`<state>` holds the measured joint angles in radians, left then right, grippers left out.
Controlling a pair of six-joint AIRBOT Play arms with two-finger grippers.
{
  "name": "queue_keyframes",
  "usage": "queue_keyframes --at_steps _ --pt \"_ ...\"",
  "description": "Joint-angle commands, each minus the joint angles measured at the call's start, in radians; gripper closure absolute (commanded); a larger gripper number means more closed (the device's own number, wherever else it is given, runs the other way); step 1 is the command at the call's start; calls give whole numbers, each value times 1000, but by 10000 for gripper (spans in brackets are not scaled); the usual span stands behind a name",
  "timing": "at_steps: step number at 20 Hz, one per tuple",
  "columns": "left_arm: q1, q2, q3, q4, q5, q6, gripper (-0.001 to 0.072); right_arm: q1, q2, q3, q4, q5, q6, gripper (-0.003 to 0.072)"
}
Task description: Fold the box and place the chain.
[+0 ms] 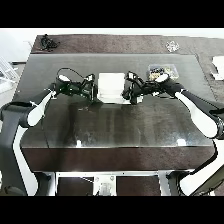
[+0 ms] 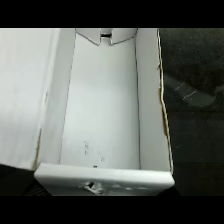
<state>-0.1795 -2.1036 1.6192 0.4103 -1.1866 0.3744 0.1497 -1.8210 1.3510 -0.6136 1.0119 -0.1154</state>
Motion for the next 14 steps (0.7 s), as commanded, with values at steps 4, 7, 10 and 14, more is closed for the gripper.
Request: queue_keyframes --at_steps 4,7,10,14 --pt "-1 0 0 0 0 0 70 18 -27 0 13 -21 -16 463" --pt "-1 0 0 0 1 0 70 18 -27 0 12 -21 -31 261" --pt "-1 0 0 0 1 0 70 18 -27 0 12 -21 -54 99" --pt "-1 0 0 0 1 0 70 17 -27 0 11 -12 -54 3"
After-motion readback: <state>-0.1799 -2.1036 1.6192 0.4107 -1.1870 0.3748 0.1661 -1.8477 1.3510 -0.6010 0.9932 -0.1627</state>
